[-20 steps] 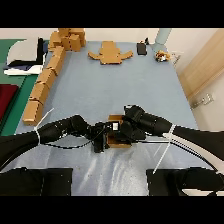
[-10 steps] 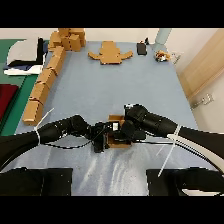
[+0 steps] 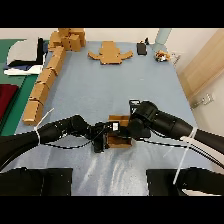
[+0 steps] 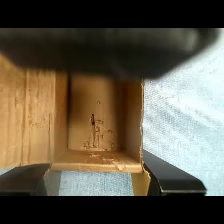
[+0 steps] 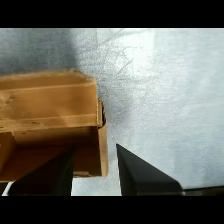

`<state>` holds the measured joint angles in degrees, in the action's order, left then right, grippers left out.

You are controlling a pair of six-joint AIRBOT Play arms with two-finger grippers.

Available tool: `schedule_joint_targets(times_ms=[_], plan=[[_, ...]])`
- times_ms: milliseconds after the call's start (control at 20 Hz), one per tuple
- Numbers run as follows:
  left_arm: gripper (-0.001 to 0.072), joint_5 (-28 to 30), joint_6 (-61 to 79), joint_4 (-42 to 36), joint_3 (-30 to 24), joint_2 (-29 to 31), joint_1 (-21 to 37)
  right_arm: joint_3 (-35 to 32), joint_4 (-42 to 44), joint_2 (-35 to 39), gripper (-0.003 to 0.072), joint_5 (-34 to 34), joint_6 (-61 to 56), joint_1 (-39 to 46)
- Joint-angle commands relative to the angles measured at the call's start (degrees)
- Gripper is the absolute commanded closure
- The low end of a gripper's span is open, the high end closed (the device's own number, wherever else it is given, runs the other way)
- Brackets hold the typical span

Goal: Fold the box.

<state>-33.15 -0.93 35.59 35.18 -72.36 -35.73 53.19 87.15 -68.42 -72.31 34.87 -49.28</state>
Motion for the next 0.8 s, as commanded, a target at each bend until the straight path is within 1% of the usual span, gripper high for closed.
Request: schedule_joint_targets(times_ms=[0, 150, 200, 250, 450, 500, 550, 600, 750], plan=[[0.0255, 0.0, 0.0, 0.0, 0.0, 0.0, 0.0, 0.1, -0.4, 2.4, 0.0286, -0.4, -1.0, 0.0], [0.0256, 0.0, 0.0, 0.0, 0.0, 0.0, 0.0, 0.2, -0.4, 2.5, 0.0292, -0.4, -1.0, 0.0], [0.0256, 0.0, 0.0, 0.0, 0.0, 0.0, 0.0, 0.2, -0.5, 2.5, 0.0346, -0.4, -1.0, 0.0], [0.0256, 0.0, 0.0, 0.0, 0.0, 0.0, 0.0, 0.2, -0.8, 2.5, 0.0356, -0.4, -1.0, 0.0], [0.0256, 0.0, 0.0, 0.0, 0.0, 0.0, 0.0, 0.2, -1.1, 2.5, 0.0356, -1.2, -1.0, 0.0], [0.0256, 0.0, 0.0, 0.0, 0.0, 0.0, 0.0, 0.2, -1.2, 2.5, 0.037, -1.4, -1.0, 0.0], [0.0255, 0.0, 0.0, 0.0, 0.0, 0.0, 0.0, 0.2, -1.2, 2.5, 0.0461, -1.4, -1.0, 0.0], [0.0255, 0.0, 0.0, 0.0, 0.0, 0.0, 0.0, 0.3, -1.2, 2.6, 0.0488, -1.4, -1.0, 0.0], [0.0256, 0.0, 0.0, 0.0, 0.0, 0.0, 0.0, 0.3, -1.7, 2.9, 0.0489, -1.5, -1.0, 0.0]])
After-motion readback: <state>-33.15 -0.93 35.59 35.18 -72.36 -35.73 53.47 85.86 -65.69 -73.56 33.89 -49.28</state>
